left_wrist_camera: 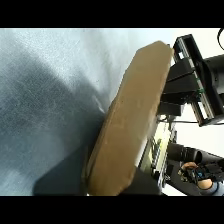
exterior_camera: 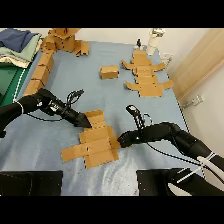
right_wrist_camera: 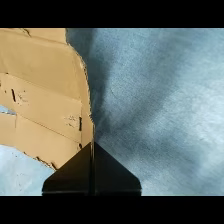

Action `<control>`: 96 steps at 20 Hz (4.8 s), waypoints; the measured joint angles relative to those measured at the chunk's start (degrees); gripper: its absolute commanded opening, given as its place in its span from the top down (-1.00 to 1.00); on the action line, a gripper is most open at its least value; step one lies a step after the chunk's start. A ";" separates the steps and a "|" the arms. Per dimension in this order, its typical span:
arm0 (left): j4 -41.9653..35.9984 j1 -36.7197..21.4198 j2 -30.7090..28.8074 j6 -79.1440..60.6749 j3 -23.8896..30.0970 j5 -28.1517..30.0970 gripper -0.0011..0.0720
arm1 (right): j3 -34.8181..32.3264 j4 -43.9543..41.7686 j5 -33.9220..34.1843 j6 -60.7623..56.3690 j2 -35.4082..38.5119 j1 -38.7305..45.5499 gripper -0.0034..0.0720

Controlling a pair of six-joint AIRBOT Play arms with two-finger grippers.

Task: Fold the box.

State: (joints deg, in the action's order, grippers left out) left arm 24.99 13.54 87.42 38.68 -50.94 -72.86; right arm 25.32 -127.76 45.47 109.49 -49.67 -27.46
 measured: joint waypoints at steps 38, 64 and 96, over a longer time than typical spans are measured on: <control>-5.53 26.58 -18.86 -44.74 13.68 29.59 0.95 | 9.94 22.62 7.91 -34.71 8.57 5.79 0.90; -0.39 29.59 -22.45 -40.98 17.40 34.32 0.94 | 9.73 22.32 8.35 -35.15 8.68 5.35 0.91; -0.57 29.57 -22.51 -38.64 17.38 36.72 0.94 | 0.42 28.94 15.85 -56.15 18.32 -16.81 0.91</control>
State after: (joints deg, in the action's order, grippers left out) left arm 24.43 43.11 64.90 0.03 -33.56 -36.14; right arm 25.74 -98.83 61.32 53.34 -31.35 -44.27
